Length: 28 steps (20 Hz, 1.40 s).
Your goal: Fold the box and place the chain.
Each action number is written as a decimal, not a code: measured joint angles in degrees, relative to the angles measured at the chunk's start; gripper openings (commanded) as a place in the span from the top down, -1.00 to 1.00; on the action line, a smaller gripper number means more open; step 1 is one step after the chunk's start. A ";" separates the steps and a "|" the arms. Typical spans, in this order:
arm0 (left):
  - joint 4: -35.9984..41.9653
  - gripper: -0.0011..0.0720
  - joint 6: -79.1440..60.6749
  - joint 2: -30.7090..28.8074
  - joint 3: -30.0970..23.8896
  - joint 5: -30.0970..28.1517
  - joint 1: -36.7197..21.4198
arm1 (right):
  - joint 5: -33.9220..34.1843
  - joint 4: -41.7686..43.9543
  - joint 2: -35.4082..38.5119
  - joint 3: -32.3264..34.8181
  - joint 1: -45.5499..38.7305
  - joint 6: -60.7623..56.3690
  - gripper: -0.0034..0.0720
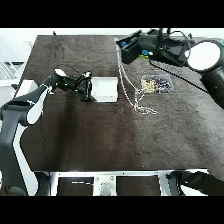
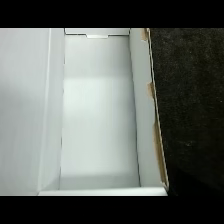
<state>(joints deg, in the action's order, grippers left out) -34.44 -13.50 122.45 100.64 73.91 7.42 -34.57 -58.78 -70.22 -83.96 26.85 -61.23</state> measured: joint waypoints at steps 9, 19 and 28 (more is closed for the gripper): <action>0.00 -0.42 0.02 0.00 0.00 0.00 0.00 | 5.31 0.11 -10.23 -5.55 2.51 1.60 0.90; 0.00 -0.42 0.02 0.02 0.02 0.00 0.00 | 4.20 0.26 -22.29 -5.84 2.69 1.86 0.90; 0.00 -0.42 0.04 0.00 0.02 0.02 0.00 | -0.57 -3.39 -26.12 -4.37 -0.66 1.99 -0.60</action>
